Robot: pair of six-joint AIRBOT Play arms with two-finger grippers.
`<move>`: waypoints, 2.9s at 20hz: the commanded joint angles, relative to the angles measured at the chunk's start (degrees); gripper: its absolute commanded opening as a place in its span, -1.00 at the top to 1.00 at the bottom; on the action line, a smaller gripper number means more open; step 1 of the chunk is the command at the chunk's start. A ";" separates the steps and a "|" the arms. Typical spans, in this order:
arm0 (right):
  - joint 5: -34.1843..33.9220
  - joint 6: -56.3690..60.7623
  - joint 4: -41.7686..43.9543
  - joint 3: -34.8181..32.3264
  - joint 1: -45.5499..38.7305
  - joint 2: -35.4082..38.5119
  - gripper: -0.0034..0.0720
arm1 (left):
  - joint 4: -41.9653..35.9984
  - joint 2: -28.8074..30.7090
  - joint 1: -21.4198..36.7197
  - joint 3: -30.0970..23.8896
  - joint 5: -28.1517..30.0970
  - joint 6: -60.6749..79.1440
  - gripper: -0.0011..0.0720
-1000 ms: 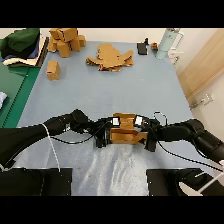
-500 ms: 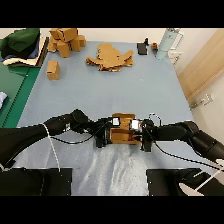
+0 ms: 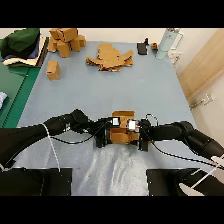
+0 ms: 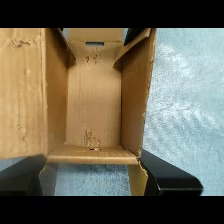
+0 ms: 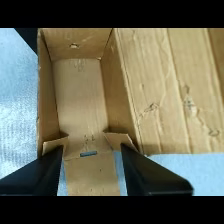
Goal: Fold the box.
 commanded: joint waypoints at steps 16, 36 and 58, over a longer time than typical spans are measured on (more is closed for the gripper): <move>-23.32 84.08 -37.81 3.17 -18.36 10.08 0.90 | 0.00 0.00 0.00 0.00 0.02 0.02 -0.65; -18.73 52.00 7.56 4.76 -18.08 -0.11 0.15 | 0.00 0.00 0.00 0.00 0.02 0.02 -0.65; -15.37 104.19 -24.46 15.61 10.71 -13.99 -0.27 | 0.00 0.00 0.00 -0.02 0.02 0.02 -0.65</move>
